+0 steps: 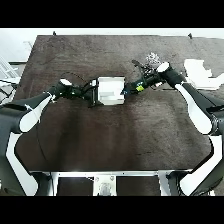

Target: Fold the box and place the chain.

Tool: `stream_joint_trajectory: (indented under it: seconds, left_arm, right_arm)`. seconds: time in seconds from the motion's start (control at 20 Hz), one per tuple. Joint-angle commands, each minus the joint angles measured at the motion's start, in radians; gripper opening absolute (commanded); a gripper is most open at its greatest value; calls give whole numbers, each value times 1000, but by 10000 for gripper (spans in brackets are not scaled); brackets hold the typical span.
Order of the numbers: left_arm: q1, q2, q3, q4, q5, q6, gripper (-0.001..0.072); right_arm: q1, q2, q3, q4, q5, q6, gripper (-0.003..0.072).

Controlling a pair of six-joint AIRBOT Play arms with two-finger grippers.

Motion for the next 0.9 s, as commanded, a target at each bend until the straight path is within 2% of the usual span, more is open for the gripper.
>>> stream_joint_trajectory:
  seconds: [0.0,0.15,0.3,0.6,0.85]
  left_arm:
    - [-1,-1,0,-1,2,1,290]
    - [-1,-1,0,-1,2,1,290]
    - [-1,-1,0,-1,1,1,290]
    - [-1,-1,0,-1,2,1,290]
    - [-1,-1,0,-1,2,1,290]
  right_arm:
    - [45,0,18,-128,-20,137,361]
    - [68,0,24,-180,-45,214,360]
    - [104,0,50,-292,-66,326,360]
    - [222,0,99,-679,-73,602,338]
    - [248,0,107,-696,-72,656,336]
